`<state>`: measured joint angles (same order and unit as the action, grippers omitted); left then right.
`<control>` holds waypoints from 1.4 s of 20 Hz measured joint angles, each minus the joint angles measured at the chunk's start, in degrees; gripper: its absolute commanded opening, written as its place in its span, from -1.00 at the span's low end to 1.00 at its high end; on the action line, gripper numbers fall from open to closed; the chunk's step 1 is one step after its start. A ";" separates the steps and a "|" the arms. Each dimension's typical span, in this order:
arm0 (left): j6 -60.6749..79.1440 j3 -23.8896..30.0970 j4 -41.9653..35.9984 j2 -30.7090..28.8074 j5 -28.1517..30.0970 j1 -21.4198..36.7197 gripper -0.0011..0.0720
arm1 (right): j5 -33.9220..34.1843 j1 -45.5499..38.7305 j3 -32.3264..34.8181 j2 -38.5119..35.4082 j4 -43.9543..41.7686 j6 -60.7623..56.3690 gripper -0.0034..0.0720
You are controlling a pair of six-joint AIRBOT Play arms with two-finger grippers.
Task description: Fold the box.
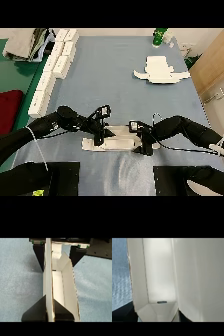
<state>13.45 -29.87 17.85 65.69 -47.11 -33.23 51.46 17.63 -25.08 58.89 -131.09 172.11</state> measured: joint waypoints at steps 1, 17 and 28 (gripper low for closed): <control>0.02 0.00 0.00 0.00 0.00 0.00 -0.93 | -0.07 0.13 0.00 -0.02 0.07 -0.02 0.99; 0.00 0.02 0.00 0.00 0.02 0.00 -0.93 | -1.05 0.70 0.39 -0.20 0.13 0.00 0.97; 0.00 0.02 0.00 0.00 0.00 0.00 -0.93 | -4.83 3.69 1.97 -0.85 0.83 0.00 0.90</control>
